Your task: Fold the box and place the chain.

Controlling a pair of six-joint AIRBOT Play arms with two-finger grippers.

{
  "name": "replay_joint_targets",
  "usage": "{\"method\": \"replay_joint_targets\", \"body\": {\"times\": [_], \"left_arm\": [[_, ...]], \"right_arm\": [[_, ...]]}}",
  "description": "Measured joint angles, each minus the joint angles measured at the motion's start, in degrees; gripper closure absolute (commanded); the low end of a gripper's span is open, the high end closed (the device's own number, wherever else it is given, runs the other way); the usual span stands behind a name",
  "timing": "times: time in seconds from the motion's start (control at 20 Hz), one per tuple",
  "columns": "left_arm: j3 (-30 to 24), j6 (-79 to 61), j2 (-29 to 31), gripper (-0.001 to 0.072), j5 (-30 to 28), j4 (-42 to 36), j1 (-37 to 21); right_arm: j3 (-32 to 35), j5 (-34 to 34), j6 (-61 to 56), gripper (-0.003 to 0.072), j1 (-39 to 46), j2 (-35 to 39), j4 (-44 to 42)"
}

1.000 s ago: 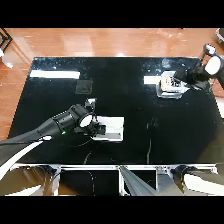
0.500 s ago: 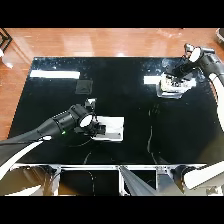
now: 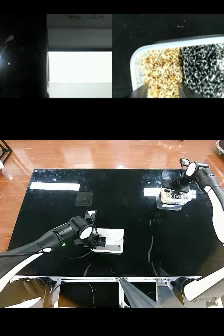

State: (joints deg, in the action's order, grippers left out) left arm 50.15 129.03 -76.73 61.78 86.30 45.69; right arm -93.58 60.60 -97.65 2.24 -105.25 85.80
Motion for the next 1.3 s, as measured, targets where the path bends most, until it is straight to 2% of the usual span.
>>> {"method": "replay_joint_targets", "body": {"times": [0.3,0.35,0.4,0.45,0.6,0.9,1.3], "left_arm": [[0.0,0.0,0.0,0.0692,0.1,0.0,0.0],[0.0,0.0,0.0,0.0692,0.1,0.0,0.0],[0.0,0.0,0.0,0.0692,0.0,0.0,0.0],[0.0,0.0,0.0,0.0692,0.0,0.0,0.0],[0.0,0.0,0.0,0.0692,0.0,0.0,0.0],[0.0,0.0,0.0,0.0692,0.0,0.0,0.0],[0.0,0.0,0.0,0.0692,0.1,0.0,0.0]], "right_arm": [[-0.1,-0.9,2.0,0.0277,-0.2,-1.1,-0.1],[-0.1,-0.9,2.4,0.0313,-0.2,-1.2,-0.2],[-0.1,-0.9,2.8,0.0532,-0.2,-1.2,-0.2],[0.0,-0.8,3.0,0.0661,-0.2,-1.3,-0.6],[-0.2,-0.7,4.1,0.0667,-0.2,-1.4,-0.9],[-3.2,3.8,4.8,0.0667,0.7,0.1,-0.5],[-4.3,7.1,6.5,0.0668,3.0,11.1,-1.0]]}}
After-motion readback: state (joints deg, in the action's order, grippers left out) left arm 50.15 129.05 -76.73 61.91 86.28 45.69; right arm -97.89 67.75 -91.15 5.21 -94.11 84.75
